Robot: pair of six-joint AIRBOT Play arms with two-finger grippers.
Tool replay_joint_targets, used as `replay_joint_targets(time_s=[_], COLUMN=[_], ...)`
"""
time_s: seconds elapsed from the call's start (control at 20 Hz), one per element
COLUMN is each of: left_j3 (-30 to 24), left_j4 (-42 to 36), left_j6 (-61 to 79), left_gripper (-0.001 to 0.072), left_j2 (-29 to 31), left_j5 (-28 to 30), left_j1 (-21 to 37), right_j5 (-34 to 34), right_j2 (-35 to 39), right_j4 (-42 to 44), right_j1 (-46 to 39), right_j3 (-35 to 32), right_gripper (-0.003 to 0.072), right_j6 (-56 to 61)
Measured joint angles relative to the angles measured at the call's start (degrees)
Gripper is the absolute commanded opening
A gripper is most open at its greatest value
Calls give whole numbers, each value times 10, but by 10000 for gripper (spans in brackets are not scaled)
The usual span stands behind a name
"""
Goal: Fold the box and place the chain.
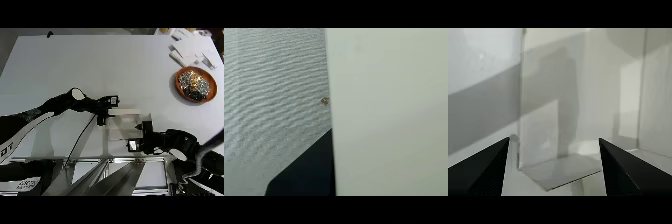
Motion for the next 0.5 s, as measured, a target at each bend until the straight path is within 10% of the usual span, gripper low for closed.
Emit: replay_joint_targets(time_s=[0.5], left_j3=[0], left_j4=[0], left_j6=[0], left_gripper=[11], left_j2=[0], left_j5=[-1], left_j1=[0], right_j5=[34], right_j2=[-19], right_j4=[96], right_j1=[-132], right_j3=[65], right_gripper=[621], right_j6=[-80])
